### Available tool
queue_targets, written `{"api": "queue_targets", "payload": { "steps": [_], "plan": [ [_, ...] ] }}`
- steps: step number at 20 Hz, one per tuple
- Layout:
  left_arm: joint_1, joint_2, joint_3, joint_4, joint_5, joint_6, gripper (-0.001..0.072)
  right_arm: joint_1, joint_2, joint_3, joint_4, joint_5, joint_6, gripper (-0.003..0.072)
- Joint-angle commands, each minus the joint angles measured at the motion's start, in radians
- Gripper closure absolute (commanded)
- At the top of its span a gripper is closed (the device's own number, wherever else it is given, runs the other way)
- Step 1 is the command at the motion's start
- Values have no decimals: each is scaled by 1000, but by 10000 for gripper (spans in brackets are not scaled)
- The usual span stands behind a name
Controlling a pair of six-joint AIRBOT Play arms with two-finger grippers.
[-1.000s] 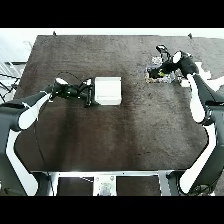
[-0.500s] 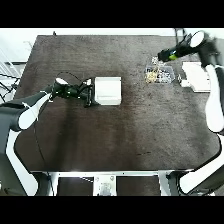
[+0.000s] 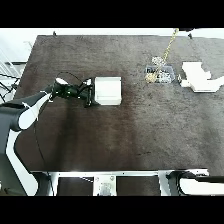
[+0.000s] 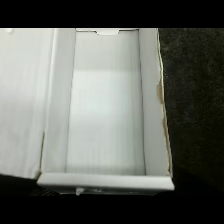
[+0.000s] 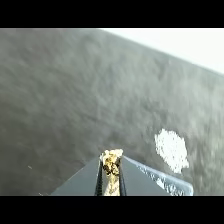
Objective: Fold the box and place the chain.
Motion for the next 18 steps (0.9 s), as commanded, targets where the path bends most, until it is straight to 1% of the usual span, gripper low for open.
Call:
{"api": "queue_targets", "payload": {
  "steps": [1,4,8,10,12,13,16,18],
  "plan": [
    [0,0,0,0,0,0,292,66,92,1,1,34,0,681],
    [0,0,0,0,0,0,292,132,127,1,1,81,1,681],
    [0,0,0,0,0,0,292,251,134,-6,2,182,2,681],
    [0,0,0,0,0,0,292,326,133,-47,2,182,1,681],
    [0,0,0,0,0,0,292,393,127,-117,2,174,1,681],
    [0,0,0,0,0,0,292,419,122,-158,1,150,1,681],
    [0,0,0,0,0,0,292,475,105,-302,13,-15,8,681],
    [0,0,0,0,0,0,292,488,78,-378,91,-111,13,681]
  ]
}}
